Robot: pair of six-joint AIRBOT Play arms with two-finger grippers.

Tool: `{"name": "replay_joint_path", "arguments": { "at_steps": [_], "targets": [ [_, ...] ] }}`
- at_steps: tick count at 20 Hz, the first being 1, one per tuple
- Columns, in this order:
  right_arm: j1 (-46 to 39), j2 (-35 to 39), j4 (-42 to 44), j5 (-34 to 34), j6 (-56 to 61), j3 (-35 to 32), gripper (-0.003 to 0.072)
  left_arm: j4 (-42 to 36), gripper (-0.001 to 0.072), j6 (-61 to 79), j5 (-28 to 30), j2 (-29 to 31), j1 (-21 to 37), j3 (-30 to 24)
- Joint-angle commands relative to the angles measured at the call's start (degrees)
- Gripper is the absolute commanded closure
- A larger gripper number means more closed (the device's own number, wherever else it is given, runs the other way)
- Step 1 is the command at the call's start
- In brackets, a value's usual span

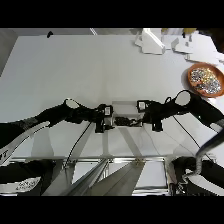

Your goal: Fold the box and place the chain.

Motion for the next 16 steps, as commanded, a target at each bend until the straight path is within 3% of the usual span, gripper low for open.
{"name": "replay_joint_path", "arguments": {
  "at_steps": [1, 6, 13, 16],
  "targets": [
    [0.0, -0.5, 0.2, -0.1, -0.2, 0.0, 0.0587, 0.0, 0.0456, 0.0, 0.0, 0.0, 0.0, 0.0],
    [0.0, -0.5, 0.1, 1.3, 0.0, 0.0, 0.0670, 0.0, 0.0456, 0.0, 0.0, 0.0, 0.0, 0.0],
    [0.0, 3.2, -11.0, 2.4, 12.2, 0.0, 0.0669, 0.0, 0.0456, 0.0, 0.0, 0.0, 0.0, 0.0],
    [0.0, 6.1, -9.7, 2.9, 12.8, 0.0, 0.0668, 0.0, 0.0456, 0.0, 0.0, 0.0, 0.0, 0.0]
  ]
}}
